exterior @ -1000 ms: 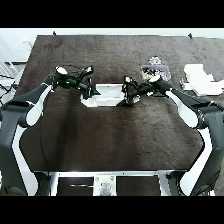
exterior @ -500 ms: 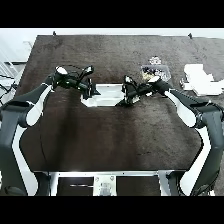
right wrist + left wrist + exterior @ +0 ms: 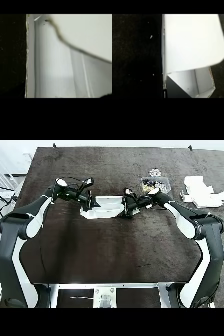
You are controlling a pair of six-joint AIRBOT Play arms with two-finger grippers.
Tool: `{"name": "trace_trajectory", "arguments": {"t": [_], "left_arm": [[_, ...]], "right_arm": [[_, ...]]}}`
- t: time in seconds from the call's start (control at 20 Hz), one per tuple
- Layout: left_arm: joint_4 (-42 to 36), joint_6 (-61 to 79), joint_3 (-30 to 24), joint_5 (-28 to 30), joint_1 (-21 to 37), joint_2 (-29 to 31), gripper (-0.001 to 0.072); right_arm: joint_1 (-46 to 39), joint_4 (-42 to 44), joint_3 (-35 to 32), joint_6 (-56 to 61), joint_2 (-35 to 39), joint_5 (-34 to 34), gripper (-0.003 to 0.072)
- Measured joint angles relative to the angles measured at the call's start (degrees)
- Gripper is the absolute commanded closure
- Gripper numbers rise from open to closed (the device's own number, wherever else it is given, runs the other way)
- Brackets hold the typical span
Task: Fold the box and place the chain.
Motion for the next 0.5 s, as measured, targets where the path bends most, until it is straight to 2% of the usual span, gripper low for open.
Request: {"name": "trace_trajectory", "arguments": {"t": [0.25, 0.35, 0.5], "left_arm": [[0.0, 0.0, 0.0, 0.0, 0.0, 0.0, 0.0691], [0.0, 0.0, 0.0, 0.0, 0.0, 0.0, 0.0691], [0.0, 0.0, 0.0, 0.0, 0.0, 0.0, 0.0691]], "right_arm": [[0.0, -0.3, 0.0, 0.0, -0.1, 0.0, 0.0135], [0.0, -0.4, 0.1, 0.0, -0.1, 0.0, 0.0203], [0.0, -0.6, 0.1, 0.0, -0.2, 0.0, 0.0205]]}}
